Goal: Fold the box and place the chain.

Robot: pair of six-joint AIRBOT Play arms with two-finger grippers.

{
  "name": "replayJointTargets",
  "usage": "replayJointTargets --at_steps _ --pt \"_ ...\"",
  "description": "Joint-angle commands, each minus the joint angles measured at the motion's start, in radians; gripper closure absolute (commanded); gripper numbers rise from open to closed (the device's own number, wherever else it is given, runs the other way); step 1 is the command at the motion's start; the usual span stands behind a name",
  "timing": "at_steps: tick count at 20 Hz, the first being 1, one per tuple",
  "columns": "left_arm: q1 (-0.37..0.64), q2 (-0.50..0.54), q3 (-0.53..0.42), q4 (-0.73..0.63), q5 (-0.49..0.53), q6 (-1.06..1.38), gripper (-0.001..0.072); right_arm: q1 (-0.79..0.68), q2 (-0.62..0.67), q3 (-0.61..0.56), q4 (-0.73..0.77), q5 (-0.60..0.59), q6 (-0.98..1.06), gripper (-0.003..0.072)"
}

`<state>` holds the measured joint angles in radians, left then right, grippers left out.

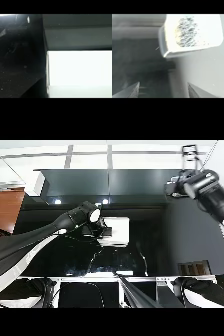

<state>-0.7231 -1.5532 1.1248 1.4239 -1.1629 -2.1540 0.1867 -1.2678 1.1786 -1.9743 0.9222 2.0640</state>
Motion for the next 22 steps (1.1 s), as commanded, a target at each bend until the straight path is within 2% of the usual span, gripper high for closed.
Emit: replayJointTargets --at_steps 1,6,7,8,10,13,14,15,16,17,18,20,21,22 --pt "0.001 -0.001 0.000 0.000 0.000 0.000 0.0682 -0.235 -0.150 0.093 0.220 -0.124 -0.005 -0.0007" --pt "0.006 -0.001 0.000 0.000 0.003 0.000 0.0682 -0.341 -0.512 0.519 0.370 0.066 -0.119 -0.0003" --pt "0.008 -0.001 0.000 0.001 0.003 0.000 0.0682 -0.350 -0.584 0.602 0.401 0.108 -0.136 0.0079" --pt "0.008 -0.001 0.000 0.001 0.004 0.000 0.0682 -0.357 -0.641 0.661 0.428 0.133 -0.138 0.0092" --pt "0.008 -0.001 0.000 0.000 0.004 0.000 0.0682 -0.362 -0.729 0.742 0.472 0.143 -0.138 0.0092" --pt "0.007 -0.001 0.000 0.000 0.003 0.000 0.0682 -0.362 -0.803 0.803 0.474 0.143 -0.136 0.0098" --pt "0.007 -0.001 0.000 0.000 0.003 0.000 0.0682 -0.363 -0.811 0.803 0.474 0.143 -0.135 0.0154" --pt "0.007 -0.001 0.000 0.000 0.003 0.000 0.0682 -0.365 -0.817 0.803 0.476 0.153 -0.135 0.0160" --pt "0.007 -0.001 0.000 0.000 0.004 0.000 0.0682 -0.372 -0.821 0.803 0.478 0.171 -0.135 0.0204" --pt "0.007 -0.001 0.000 0.000 0.004 0.000 0.0682 -0.381 -0.821 0.803 0.480 0.198 -0.135 0.0334" --pt "0.007 -0.001 0.000 0.000 0.004 0.000 0.0682 -0.391 -0.821 0.805 0.483 0.229 -0.135 0.0334" --pt "0.007 -0.001 0.000 0.000 0.003 0.000 0.0682 -0.413 -0.816 0.819 0.520 0.308 -0.160 0.0635" --pt "0.007 -0.001 0.000 0.000 0.003 0.000 0.0682 -0.419 -0.808 0.836 0.536 0.336 -0.199 0.0668" --pt "0.007 -0.001 0.000 0.000 0.003 0.000 0.0682 -0.420 -0.789 0.850 0.537 0.349 -0.240 0.0668"
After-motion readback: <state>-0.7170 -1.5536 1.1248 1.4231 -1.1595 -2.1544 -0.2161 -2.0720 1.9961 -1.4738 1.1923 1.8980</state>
